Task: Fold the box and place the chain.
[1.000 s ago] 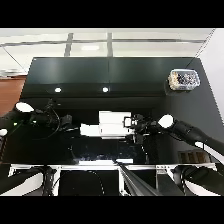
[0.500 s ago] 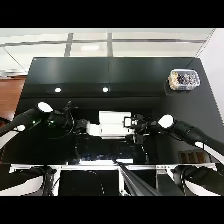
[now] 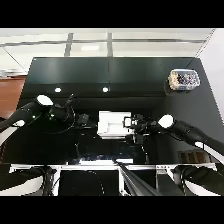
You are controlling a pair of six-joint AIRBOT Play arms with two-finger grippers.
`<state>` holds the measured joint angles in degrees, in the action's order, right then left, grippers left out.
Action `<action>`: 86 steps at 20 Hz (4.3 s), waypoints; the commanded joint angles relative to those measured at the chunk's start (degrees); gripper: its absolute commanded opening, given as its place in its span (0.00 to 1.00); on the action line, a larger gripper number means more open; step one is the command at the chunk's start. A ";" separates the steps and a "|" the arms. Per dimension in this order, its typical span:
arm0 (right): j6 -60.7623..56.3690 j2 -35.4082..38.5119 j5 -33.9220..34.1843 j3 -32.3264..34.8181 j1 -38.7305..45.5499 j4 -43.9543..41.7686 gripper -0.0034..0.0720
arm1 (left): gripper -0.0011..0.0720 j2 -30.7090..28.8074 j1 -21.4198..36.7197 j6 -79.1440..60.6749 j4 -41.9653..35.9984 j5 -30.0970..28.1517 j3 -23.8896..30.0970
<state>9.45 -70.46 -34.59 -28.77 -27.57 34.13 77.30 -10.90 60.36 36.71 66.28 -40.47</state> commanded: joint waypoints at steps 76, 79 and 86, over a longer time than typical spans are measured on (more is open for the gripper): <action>0.00 0.00 -0.02 0.02 -0.04 0.00 0.21 | 0.07 4.46 -36.85 72.30 48.00 -5.84 -16.72; 0.00 0.00 -0.02 0.02 -0.04 -0.02 0.22 | 0.07 4.44 -36.85 72.30 48.04 -5.81 -16.72; 0.00 0.00 -0.02 0.02 -0.04 0.00 0.22 | 0.78 4.46 -36.79 72.32 48.11 -5.81 -16.74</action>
<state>9.47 -70.46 -34.59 -28.77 -27.57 34.15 81.71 -47.72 132.60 84.75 60.60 -57.14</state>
